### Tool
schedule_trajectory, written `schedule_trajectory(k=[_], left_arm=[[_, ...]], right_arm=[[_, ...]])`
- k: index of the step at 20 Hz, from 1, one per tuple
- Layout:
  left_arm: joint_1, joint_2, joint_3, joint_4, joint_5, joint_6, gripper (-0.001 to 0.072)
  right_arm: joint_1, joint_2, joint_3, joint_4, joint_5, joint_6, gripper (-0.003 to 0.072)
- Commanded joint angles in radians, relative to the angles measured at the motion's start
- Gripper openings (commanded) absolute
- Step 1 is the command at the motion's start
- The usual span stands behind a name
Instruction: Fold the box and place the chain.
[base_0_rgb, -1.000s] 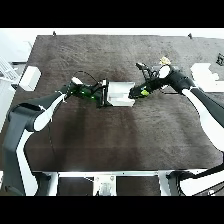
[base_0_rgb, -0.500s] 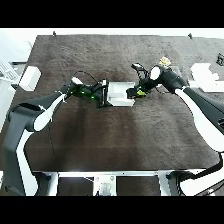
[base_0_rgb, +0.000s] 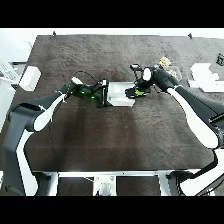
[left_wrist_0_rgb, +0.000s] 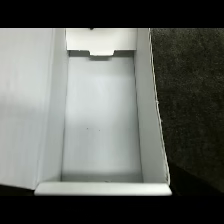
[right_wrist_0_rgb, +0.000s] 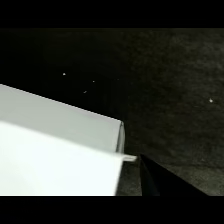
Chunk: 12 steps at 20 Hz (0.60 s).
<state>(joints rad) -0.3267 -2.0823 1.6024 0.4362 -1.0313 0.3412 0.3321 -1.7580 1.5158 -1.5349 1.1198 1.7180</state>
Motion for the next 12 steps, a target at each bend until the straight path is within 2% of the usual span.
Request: schedule_trajectory(k=[1, 10, 11, 12], left_arm=[[0.000, 0.000, 0.000, 0.000, 0.000, 0.000, 0.0525], [0.000, 0.000, 0.000, 0.000, 0.000, 0.000, 0.0525], [0.000, 0.000, 0.000, 0.000, 0.000, 0.000, 0.0525], [0.000, 0.000, 0.000, 0.000, 0.000, 0.000, 0.0525]], right_arm=[[0.003, -0.004, 0.004, -0.041, 0.019, 0.037, 0.0427], [0.029, -0.013, 0.011, -0.105, 0.015, 0.210, 0.0425], [0.037, -0.023, 0.018, -0.105, 0.016, 0.217, 0.0418], [0.045, -0.035, 0.025, -0.105, 0.016, 0.223, 0.0372]])
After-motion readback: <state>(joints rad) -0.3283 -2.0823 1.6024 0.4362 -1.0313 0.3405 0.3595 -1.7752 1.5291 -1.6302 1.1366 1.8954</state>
